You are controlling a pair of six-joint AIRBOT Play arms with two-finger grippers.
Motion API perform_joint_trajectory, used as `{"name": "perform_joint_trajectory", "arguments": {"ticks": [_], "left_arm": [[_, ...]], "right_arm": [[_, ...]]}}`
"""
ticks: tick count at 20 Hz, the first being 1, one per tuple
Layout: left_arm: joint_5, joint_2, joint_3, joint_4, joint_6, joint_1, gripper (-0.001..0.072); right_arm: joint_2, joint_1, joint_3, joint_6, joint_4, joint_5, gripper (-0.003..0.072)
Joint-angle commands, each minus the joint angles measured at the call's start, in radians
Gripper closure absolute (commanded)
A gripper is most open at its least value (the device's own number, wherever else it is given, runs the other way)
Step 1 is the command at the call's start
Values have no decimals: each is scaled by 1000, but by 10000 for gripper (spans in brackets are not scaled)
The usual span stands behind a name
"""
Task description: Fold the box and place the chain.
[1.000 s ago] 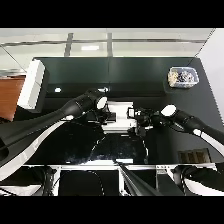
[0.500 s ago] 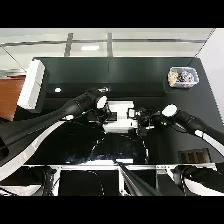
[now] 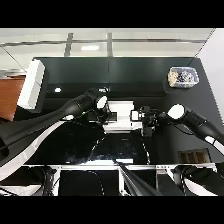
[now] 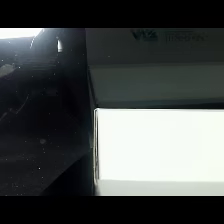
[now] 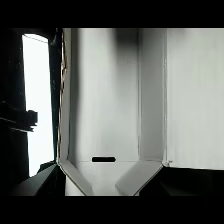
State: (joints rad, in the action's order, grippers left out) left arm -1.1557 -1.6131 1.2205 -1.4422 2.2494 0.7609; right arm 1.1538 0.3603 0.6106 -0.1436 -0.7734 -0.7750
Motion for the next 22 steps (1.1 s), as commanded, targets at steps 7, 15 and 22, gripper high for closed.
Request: {"name": "perform_joint_trajectory", "arguments": {"ticks": [7,15,22], "left_arm": [[-5,0,0,0,-2,-1,683],[-4,0,0,4,-2,-1,683],[-4,0,0,4,-2,-1,682]], "right_arm": [[-7,3,1,5,11,-3,498],[71,3,-4,6,270,19,480],[71,3,-4,68,265,35,250]]}}
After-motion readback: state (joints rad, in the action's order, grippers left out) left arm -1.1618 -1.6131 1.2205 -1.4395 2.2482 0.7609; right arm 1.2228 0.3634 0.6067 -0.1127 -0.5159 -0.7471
